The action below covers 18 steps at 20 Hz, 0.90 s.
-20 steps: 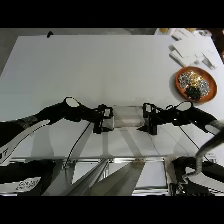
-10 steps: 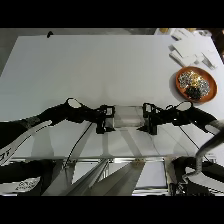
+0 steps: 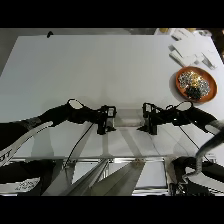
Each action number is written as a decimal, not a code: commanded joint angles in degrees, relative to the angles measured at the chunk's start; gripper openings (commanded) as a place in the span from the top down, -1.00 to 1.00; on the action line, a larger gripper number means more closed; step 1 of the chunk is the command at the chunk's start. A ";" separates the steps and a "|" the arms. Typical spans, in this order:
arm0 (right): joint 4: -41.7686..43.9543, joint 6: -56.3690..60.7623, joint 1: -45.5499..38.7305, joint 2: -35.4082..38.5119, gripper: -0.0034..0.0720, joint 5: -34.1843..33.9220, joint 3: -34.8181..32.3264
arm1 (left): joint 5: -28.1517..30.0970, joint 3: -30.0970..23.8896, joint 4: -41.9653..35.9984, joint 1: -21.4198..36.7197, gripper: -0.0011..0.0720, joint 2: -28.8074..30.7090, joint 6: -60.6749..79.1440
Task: Fold the box and place the chain.
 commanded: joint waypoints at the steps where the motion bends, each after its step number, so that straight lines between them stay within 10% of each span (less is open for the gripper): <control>1: 0.00 0.02 0.00 0.00 -0.19 0.04 0.02 | 1.36 0.02 0.11 -0.39 0.94 0.02 0.00; 18: -0.02 -0.33 0.00 0.00 -0.14 0.02 0.02 | 1.09 0.02 0.11 -0.39 0.95 0.02 0.00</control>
